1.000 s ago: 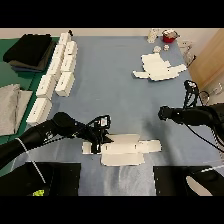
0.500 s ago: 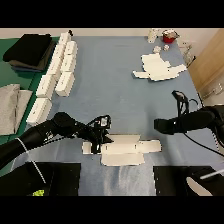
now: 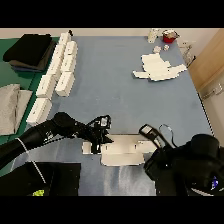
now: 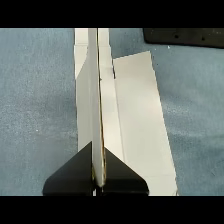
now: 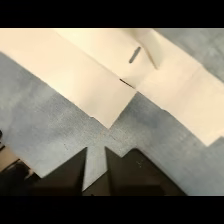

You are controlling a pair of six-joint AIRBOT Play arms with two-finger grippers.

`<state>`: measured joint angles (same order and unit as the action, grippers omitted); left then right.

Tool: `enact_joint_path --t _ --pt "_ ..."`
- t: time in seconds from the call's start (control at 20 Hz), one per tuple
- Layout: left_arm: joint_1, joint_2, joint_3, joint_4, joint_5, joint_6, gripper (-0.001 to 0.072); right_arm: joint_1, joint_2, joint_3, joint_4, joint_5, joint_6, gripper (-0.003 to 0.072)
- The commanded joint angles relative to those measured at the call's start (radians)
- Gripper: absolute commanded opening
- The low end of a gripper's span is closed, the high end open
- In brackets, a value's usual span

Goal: Fold the box.

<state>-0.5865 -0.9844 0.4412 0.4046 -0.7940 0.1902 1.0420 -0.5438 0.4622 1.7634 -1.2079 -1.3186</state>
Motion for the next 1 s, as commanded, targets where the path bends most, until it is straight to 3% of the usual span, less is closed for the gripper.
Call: enact_joint_path --t 0.0,0.25,0.4,0.7,0.95 --pt "0.0 0.0 0.0 0.0 0.0 0.0 0.0011 0.259 -0.052 -0.02 -0.216 0.159 -0.085 0.0718" --pt "0.0 0.0 0.0 0.0 0.0 0.0 0.001 0.318 -0.28 -0.011 -0.341 0.286 -0.123 0.0718" --pt "0.0 0.0 0.0 0.0 0.0 0.0 0.0011 0.318 -0.346 -0.007 -0.409 0.323 -0.121 0.0713" --pt "0.0 0.0 0.0 0.0 0.0 0.0 0.0011 0.317 -0.359 -0.005 -0.633 0.312 0.156 0.0712" --pt "0.0 0.0 0.0 0.0 0.0 0.0 0.0011 0.317 -0.312 0.027 -0.576 0.274 0.22 0.0712"
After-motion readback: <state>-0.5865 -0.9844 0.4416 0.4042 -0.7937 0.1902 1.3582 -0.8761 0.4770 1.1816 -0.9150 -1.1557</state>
